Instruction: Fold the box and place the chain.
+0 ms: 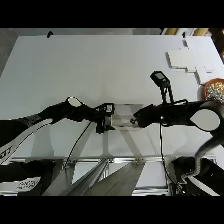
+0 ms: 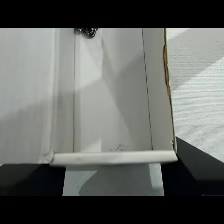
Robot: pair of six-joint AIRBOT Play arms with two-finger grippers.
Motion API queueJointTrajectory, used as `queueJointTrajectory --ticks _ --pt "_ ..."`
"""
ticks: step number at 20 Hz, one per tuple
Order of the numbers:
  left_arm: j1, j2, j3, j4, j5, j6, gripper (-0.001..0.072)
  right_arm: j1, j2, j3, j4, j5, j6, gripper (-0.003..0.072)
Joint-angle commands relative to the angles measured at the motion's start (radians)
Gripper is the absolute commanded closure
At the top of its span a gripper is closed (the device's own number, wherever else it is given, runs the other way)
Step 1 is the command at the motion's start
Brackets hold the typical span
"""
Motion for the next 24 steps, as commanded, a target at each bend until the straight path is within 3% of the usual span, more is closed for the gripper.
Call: queueJointTrajectory --ticks 1,7,14,16,19,21,24 --pt "0.000 0.000 0.000 0.000 0.000 0.000 0.0674 0.101 0.014 0.001 0.064 -0.111 0.013 0.0675" --pt "0.000 0.000 0.000 0.000 0.000 0.000 0.0674 0.153 -0.004 0.001 0.062 -0.227 0.037 0.0674" --pt "0.000 0.000 0.000 0.000 0.000 0.000 0.0674 0.153 -0.150 0.001 -0.009 -0.225 0.037 0.0670" --pt "0.000 0.000 0.000 0.000 0.000 0.000 0.0674 0.153 -0.151 0.002 -0.026 -0.219 0.037 0.0566" --pt "0.000 0.000 0.000 0.000 0.000 0.000 0.0674 0.109 -0.144 0.017 -0.026 -0.139 0.024 0.0551" --pt "0.000 0.000 0.000 0.000 0.000 0.000 0.0674 0.040 -0.130 0.045 -0.029 -0.056 -0.009 0.0491" --pt "0.000 0.000 0.000 0.000 0.000 0.000 0.0674 -0.096 -0.102 0.078 -0.103 0.026 -0.029 0.0497"
